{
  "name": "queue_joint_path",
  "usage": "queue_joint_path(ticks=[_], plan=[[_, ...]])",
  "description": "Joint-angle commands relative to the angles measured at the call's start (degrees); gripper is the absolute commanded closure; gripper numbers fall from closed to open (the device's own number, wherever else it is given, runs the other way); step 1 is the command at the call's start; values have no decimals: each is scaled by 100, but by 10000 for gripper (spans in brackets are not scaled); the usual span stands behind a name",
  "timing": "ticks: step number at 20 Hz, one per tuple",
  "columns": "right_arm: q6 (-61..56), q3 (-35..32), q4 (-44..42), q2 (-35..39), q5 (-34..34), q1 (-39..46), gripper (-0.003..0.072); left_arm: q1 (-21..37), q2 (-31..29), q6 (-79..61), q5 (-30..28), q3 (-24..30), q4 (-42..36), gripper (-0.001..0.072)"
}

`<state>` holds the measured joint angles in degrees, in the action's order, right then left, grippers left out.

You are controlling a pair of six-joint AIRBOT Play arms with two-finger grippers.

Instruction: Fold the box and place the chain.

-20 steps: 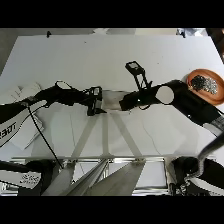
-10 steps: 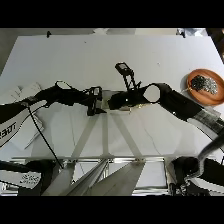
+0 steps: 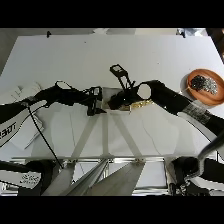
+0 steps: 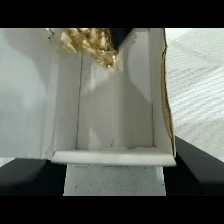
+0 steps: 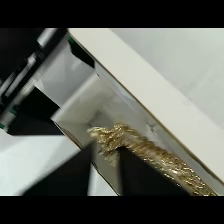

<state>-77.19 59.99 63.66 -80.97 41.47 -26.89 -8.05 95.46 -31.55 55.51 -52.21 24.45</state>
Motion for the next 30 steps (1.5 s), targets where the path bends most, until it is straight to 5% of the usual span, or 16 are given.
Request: queue_joint_path(ticks=[1,9,11,15,20,30], plan=[[-57,42,203,7,310,-4,389,0,-2,0,0,-2,2,692],[-35,192,1792,1244,1707,560,387,-2,-2,0,-2,-2,2,692],[118,192,2232,1471,2168,1010,338,0,-2,0,-2,-2,2,692],[2299,190,2354,1368,2942,1840,229,0,-2,0,0,-2,2,692],[6341,190,2140,1078,2098,2127,215,0,-2,0,0,-2,2,692],[6601,190,2087,-306,1851,2127,215,-2,-2,0,0,-2,2,692]])
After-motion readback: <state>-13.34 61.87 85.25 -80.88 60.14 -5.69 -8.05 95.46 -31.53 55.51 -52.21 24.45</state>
